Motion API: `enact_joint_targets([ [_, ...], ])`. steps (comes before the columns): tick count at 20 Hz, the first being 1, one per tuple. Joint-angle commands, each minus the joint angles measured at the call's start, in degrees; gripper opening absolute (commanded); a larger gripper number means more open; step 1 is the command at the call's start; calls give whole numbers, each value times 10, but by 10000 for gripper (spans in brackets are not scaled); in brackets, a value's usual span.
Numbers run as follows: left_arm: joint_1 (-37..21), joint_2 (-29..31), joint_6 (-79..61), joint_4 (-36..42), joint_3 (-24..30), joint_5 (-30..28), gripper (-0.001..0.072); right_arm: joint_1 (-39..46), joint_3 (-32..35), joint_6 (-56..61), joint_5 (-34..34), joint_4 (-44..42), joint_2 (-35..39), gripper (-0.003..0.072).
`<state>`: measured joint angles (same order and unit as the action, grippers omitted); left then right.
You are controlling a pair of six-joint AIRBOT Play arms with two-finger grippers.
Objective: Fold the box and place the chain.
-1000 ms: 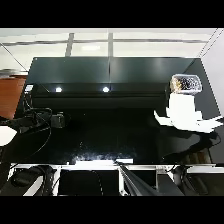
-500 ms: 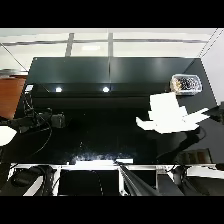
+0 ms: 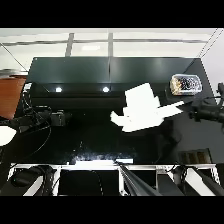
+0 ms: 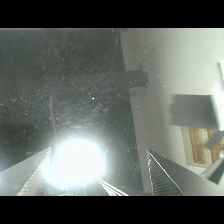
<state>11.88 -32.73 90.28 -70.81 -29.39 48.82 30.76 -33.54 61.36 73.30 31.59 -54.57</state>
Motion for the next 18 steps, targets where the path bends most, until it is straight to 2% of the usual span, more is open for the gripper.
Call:
enact_joint_targets([
  [1,0,0,0,0,0,-15,711,-113,93,18,-99,-76,143,24],
  [5,0,-19,0,41,0,-15,711,-232,146,4,-136,-74,251,24],
  [7,0,-39,-2,118,0,-5,711,-285,165,-13,-156,-73,274,24],
  [10,0,-77,-75,220,0,27,711,-357,195,-35,-211,-62,276,24],
  [14,-4,-121,-83,222,0,62,711,-449,229,-70,-326,-61,276,22],
  [18,-30,-143,-119,223,0,98,711,-526,259,-78,-413,-61,276,22],
])
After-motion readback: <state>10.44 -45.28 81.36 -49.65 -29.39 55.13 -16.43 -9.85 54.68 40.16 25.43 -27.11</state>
